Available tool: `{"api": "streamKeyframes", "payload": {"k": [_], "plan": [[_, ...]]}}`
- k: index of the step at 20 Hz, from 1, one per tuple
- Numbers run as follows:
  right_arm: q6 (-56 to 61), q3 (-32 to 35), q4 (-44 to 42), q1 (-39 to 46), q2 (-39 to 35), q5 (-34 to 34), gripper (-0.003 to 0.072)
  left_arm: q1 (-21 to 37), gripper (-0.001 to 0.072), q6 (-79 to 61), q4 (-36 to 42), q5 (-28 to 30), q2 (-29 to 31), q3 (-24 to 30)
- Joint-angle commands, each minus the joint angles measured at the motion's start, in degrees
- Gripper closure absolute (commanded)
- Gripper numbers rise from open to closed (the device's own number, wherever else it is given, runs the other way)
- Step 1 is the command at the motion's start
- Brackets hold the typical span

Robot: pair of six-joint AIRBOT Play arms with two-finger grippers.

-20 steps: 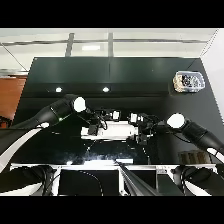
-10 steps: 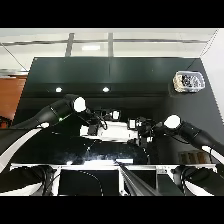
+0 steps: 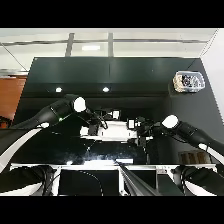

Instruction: Fold the box and place the chain.

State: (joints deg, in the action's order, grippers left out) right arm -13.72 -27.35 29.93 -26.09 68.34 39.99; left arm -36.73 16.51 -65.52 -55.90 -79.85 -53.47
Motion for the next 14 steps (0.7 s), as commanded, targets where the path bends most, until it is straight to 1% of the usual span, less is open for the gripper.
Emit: {"api": "streamKeyframes", "payload": {"k": [1,14], "plan": [[-0.24,0.07,0.76,0.00,0.31,-0.79,0.0064,-0.02,0.0689,0.09,-0.02,-0.09,0.04,0.00],[-0.17,0.07,1.20,-0.17,0.39,-0.83,0.0064,-0.04,0.0688,0.28,-0.02,-0.11,0.04,0.00]]}}
